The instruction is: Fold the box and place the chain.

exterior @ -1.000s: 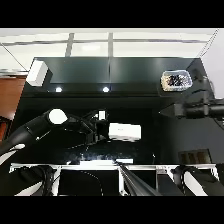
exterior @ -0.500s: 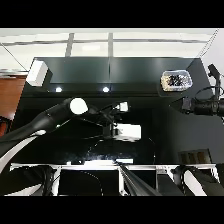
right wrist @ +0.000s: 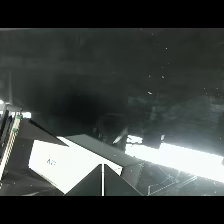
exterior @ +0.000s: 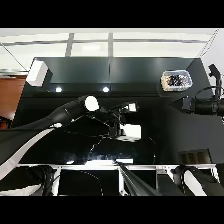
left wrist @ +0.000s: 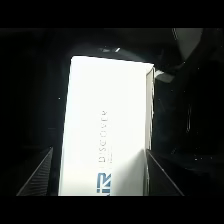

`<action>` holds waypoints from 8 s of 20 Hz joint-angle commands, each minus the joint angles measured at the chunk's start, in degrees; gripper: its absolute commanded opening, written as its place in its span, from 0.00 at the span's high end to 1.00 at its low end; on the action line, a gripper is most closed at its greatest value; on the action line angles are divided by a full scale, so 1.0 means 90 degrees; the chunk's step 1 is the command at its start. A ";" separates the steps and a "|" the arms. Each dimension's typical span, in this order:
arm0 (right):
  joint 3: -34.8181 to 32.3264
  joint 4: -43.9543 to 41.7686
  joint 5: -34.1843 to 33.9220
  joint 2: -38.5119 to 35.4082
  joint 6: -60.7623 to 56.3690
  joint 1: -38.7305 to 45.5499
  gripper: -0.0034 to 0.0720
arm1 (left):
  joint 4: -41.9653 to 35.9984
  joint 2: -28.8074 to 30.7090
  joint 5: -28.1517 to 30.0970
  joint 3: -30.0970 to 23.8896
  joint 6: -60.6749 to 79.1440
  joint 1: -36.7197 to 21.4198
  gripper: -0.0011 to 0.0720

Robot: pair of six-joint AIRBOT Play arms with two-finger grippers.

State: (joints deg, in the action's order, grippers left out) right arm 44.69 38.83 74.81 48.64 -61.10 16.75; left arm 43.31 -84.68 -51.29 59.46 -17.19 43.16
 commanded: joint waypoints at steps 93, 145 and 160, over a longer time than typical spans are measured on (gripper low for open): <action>-0.1914 0.1277 -0.1911 -0.2300 -0.0347 -0.0010 0.94 | 0.2662 0.7808 0.0206 -0.4238 -0.6615 -0.4350 0.95; -0.1914 0.1258 -0.1889 -0.2300 -0.0347 -0.0010 0.94 | 0.2535 0.7963 0.0206 -0.4233 -0.6618 -0.4345 0.95; -0.1914 0.1260 -0.1889 -0.2300 -0.0347 -0.0010 0.94 | 0.2535 0.7963 0.0206 -0.4233 -0.6618 -0.4345 0.95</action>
State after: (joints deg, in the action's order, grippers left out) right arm 27.49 50.17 57.78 27.97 -64.23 16.71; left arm 66.11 -13.04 -49.45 21.39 -76.75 4.01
